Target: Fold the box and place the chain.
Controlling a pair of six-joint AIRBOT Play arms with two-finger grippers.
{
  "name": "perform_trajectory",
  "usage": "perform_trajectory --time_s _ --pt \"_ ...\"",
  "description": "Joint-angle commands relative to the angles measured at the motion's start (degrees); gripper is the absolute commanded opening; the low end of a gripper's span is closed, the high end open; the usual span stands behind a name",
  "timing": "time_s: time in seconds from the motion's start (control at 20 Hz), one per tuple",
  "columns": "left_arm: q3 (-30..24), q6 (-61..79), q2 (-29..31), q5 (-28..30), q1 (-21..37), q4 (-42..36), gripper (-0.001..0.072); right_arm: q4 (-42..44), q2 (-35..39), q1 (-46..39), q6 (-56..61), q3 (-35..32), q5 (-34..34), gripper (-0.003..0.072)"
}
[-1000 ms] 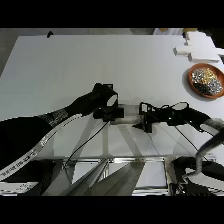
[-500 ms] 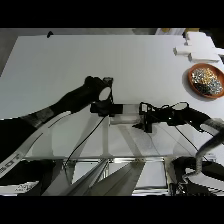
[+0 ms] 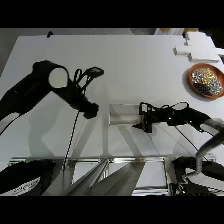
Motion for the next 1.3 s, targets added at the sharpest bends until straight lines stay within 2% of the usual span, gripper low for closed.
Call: perform_trajectory --time_s 0.0,0.05,0.15,0.2,0.25,0.3,0.35,0.55,0.7,1.25 --pt "-10.38 46.99 3.10 -0.90 6.78 -11.28 0.0532 0.00 -0.02 0.04 0.00 0.02 0.02 0.0398" --pt "-13.90 57.61 3.08 2.54 8.24 -13.18 0.0532 0.00 -0.02 0.04 0.00 0.02 0.02 0.0398" --pt "-21.16 78.66 2.75 17.44 10.32 -18.10 0.0532 0.00 -0.02 0.04 -0.02 0.02 0.02 0.0398" --pt "-23.63 85.35 1.88 23.91 10.86 -22.05 0.0532 0.00 -0.02 0.04 -0.02 0.02 0.02 0.0398" --pt "-24.96 89.26 0.46 27.43 11.10 -26.27 0.0534 0.00 -0.02 0.04 0.00 0.02 0.02 0.0398" --pt "-25.22 92.13 -1.79 28.68 10.99 -29.27 0.0595 0.00 -0.02 0.04 -0.02 0.02 0.02 0.0398" --pt "-25.22 93.70 -4.02 29.09 10.95 -31.58 0.0709 0.00 -0.02 0.04 0.00 0.02 0.00 0.0398" --pt "-25.09 105.31 -10.93 32.98 10.93 -41.13 0.0697 0.00 -0.02 0.04 -0.02 0.02 0.02 0.0398" --pt "-24.70 110.22 -12.46 33.83 10.93 -45.38 0.0697 0.00 -0.02 0.04 0.00 0.02 0.02 0.0398" --pt "-23.74 109.57 -14.47 32.89 5.53 -48.22 0.0699 0.00 -0.02 0.04 -0.02 0.02 0.02 0.0398"
